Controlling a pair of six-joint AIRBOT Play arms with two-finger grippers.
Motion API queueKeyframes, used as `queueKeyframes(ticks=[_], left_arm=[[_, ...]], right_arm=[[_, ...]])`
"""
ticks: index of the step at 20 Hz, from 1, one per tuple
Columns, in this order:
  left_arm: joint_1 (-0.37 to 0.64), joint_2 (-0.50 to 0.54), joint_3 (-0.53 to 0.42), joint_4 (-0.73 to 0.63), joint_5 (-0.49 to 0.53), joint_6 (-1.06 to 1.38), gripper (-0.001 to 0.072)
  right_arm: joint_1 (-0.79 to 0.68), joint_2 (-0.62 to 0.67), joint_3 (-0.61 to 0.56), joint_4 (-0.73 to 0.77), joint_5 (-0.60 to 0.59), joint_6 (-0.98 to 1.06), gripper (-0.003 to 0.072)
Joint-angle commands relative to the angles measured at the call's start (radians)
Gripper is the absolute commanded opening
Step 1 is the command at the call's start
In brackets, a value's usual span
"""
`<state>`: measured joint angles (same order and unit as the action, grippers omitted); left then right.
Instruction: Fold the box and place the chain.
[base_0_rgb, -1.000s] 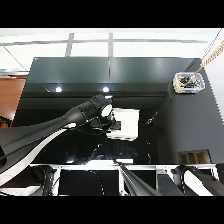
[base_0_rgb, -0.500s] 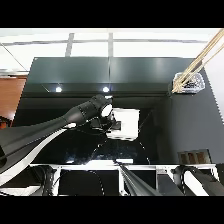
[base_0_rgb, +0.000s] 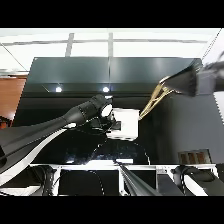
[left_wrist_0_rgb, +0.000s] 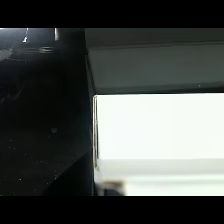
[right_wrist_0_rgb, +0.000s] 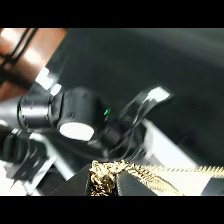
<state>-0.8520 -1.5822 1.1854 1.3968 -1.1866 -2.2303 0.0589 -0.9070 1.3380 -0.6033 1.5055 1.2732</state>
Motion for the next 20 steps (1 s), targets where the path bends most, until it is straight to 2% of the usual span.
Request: queueKeyframes(ticks=[1, 6, 13, 17, 20], left_arm=[[0.001, 0.000, 0.000, 0.000, 0.001, 0.000, 0.0028], [0.000, 0.000, 0.000, 0.000, 0.005, 0.000, 0.0029], [0.000, 0.000, 0.000, 0.000, 0.009, 0.000, 0.0029], [0.000, 0.000, 0.000, 0.000, 0.009, 0.000, 0.0028], [0.000, 0.000, 0.000, 0.000, 0.009, 0.000, 0.0028]], right_arm=[[0.089, 0.000, -0.142, 0.005, -0.072, 0.003, 0.0018], [0.164, 0.000, -0.348, 0.001, -0.260, 0.003, 0.0018], [0.182, 0.000, -0.587, -0.058, -0.383, 0.073, 0.0018], [0.257, -0.002, -0.645, -0.056, -0.502, 0.081, 0.0019], [0.270, -0.002, -0.645, -0.050, -0.535, 0.085, 0.0021]])
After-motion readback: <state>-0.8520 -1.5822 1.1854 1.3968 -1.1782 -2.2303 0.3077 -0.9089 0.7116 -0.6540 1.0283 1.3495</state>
